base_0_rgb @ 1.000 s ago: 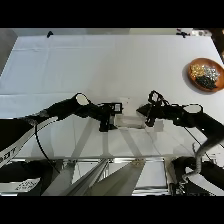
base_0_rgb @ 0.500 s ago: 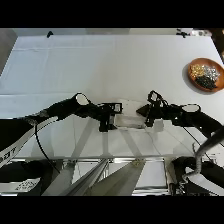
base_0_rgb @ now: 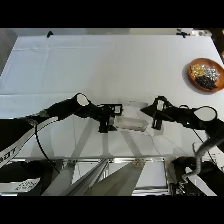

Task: Fold the box and place the chain.

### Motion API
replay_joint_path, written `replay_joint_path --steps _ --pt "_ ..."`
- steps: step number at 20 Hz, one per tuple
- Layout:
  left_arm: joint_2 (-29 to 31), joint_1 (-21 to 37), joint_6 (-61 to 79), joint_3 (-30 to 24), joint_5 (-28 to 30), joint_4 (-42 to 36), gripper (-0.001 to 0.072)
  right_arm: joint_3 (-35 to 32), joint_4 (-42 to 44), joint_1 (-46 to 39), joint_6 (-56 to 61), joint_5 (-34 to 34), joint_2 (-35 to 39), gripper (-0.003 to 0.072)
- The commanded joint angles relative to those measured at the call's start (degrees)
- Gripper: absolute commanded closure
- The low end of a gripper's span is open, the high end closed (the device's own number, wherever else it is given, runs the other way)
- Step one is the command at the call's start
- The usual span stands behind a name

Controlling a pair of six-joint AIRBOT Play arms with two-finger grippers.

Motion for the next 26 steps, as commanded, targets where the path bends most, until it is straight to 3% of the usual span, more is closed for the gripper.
replay_joint_path --steps 1,4,6,7,10,18,19,20,21,26 --pt "0.0 0.1 -0.1 0.1 0.8 -0.3 0.0264 0.0 -21.2 0.0 13.6 7.7 9.5 0.0678" --pt "0.0 0.1 -0.2 0.1 2.0 -0.3 0.0264 0.0 -33.9 0.0 21.4 14.3 12.9 0.0678" --pt "0.0 0.1 -0.3 0.1 3.6 -0.4 0.0264 0.0 -35.5 0.0 21.4 16.1 12.8 0.0678" --pt "0.0 0.1 -0.3 0.1 4.4 -0.4 0.0264 0.0 -34.6 0.0 20.9 15.8 12.8 0.067" --pt "0.0 0.1 -0.3 0.1 5.5 -1.6 0.0264 0.0 -32.1 0.0 18.9 13.4 11.2 0.0486" --pt "0.0 0.1 -0.3 0.1 5.4 -2.0 0.0264 0.0 -24.6 0.0 8.9 2.8 -1.1 0.0486" --pt "0.0 0.1 -0.3 0.1 5.4 -2.0 0.0264 0.0 -24.5 0.0 8.9 1.2 -2.3 0.0461" --pt "0.0 0.1 -0.3 0.1 5.4 -2.0 0.0264 0.0 -24.5 0.0 8.9 0.5 -3.2 0.0365" --pt "0.0 0.1 -0.3 0.1 5.4 -2.0 0.0264 0.0 -24.1 0.0 8.9 0.4 -4.2 0.0336" --pt "0.0 0.1 -0.3 0.1 5.4 -2.0 0.0264 0.0 -15.1 0.0 5.5 -0.5 -5.9 0.0361"
